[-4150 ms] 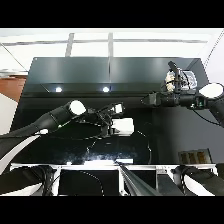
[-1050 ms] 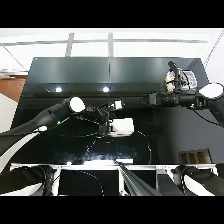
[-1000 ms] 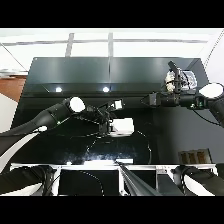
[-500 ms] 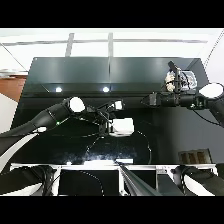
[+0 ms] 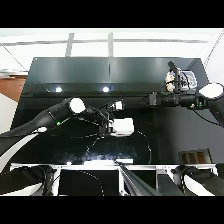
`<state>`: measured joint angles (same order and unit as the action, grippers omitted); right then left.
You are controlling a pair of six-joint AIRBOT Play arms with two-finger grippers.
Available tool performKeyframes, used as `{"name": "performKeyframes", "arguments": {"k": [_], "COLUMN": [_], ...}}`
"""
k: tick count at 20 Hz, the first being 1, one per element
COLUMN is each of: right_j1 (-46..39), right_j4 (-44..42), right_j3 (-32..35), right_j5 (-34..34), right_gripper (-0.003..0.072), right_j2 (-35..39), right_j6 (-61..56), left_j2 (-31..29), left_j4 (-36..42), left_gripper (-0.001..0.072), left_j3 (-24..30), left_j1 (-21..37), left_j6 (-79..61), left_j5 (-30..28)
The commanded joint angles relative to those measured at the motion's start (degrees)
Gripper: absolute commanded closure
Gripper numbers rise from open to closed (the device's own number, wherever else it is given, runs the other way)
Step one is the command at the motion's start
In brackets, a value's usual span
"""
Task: Fold the box and place the chain.
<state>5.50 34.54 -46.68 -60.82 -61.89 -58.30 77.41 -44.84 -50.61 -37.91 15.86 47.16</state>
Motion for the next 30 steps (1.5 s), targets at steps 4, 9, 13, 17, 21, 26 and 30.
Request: {"name": "performKeyframes", "arguments": {"k": [4,9,13,17,21,26,30], "right_j1": [-0.02,-0.02,-0.02,-0.02,-0.02,-0.02,-0.02], "right_j4": [0.00,-0.02,0.00,-0.02,0.00,-0.02,0.00], "right_j3": [-0.02,-0.04,-0.02,-0.02,-0.02,-0.04,-0.04], "right_j5": [0.02,0.02,0.02,0.00,0.00,0.28,0.72], "right_gripper": [0.0654,0.0654,0.0654,0.0654,0.0654,0.0654,0.0654], "right_j2": [0.02,0.02,0.02,0.02,0.02,0.02,0.02], "right_j6": [0.00,0.00,0.00,0.00,0.00,0.00,0.00], "left_j2": [-0.04,-0.04,-0.02,-0.02,0.11,1.09,2.64], "left_j4": [-0.13,-0.13,-1.49,-2.71,-2.64,-2.38,3.04], "left_gripper": [0.0004,0.0004,0.0003,0.0003,0.0004,0.0004,0.0004], "left_j3": [-0.04,-0.04,-0.04,-0.02,-0.02,-0.02,-0.02], "left_j1": [-0.04,-0.04,-1.18,-2.08,-2.12,-2.19,-2.19], "left_j6": [0.07,0.07,0.07,0.37,0.42,0.44,-1.49], "left_j5": [-0.11,-0.11,-0.24,-2.40,-3.72,-3.65,-5.25]}}
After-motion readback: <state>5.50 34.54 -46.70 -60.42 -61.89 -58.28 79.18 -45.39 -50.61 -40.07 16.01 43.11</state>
